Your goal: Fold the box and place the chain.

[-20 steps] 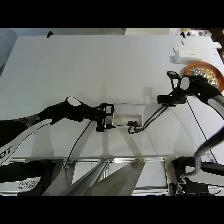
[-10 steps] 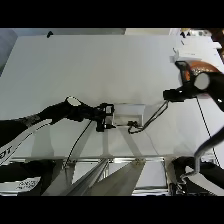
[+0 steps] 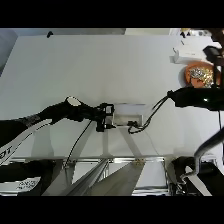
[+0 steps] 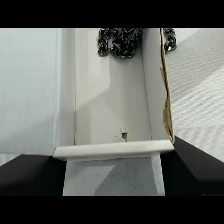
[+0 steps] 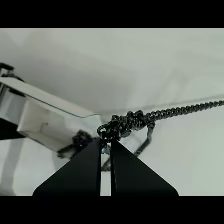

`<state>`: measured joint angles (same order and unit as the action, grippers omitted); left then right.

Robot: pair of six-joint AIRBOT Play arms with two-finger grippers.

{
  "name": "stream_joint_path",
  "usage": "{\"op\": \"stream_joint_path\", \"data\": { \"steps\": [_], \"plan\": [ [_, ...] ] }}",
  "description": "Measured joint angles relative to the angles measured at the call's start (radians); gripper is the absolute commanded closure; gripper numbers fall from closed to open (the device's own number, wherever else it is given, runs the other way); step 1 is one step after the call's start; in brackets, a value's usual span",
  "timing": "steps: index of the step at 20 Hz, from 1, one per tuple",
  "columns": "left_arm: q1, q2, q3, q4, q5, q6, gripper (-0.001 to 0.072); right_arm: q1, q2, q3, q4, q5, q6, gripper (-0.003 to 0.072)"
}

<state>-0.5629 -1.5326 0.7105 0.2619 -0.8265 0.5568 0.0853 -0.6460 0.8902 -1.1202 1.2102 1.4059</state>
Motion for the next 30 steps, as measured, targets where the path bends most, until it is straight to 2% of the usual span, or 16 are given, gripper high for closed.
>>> {"op": "stream_joint_path", "data": {
  "steps": [6,13,18,22,30],
  "plan": [
    [0.000,0.000,0.000,0.000,0.000,0.000,0.0457,0.000,0.075,0.000,0.188,0.058,-0.048,0.0664],
    [0.000,0.000,0.000,0.000,0.000,0.000,0.0457,0.000,0.087,0.000,0.383,0.082,-0.099,0.0664],
    [0.000,0.000,0.000,0.000,0.000,0.000,0.0457,0.029,0.080,0.000,0.462,0.069,-0.138,0.0664],
    [0.000,0.000,0.000,0.000,0.000,0.000,0.0457,0.114,0.030,0.000,0.405,0.014,-0.149,0.0664],
    [0.000,0.000,0.000,0.000,0.000,0.000,0.0457,0.307,-0.198,-0.053,0.174,-0.027,-0.113,0.0663]
  ]
}}
